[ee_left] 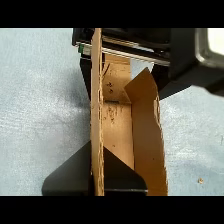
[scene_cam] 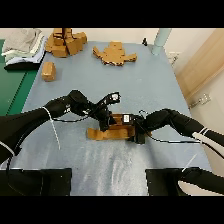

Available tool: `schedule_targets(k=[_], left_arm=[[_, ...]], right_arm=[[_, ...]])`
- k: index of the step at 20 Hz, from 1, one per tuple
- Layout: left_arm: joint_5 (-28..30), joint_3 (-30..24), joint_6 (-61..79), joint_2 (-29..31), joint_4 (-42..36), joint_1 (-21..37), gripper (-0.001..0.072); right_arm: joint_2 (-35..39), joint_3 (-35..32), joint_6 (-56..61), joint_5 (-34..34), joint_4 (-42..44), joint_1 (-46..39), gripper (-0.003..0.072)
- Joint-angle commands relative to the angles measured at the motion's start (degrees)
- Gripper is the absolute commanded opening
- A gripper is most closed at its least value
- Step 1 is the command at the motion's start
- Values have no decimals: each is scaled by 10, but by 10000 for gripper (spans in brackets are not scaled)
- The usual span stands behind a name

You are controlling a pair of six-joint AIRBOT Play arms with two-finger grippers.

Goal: Fold the box.

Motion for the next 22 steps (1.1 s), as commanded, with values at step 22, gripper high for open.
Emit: schedule_targets(k=[22], left_arm=[[0, 0, 0, 0, 0, 0, 14]], right_arm=[[-10, 1, 0, 7, 6, 5, 509]])
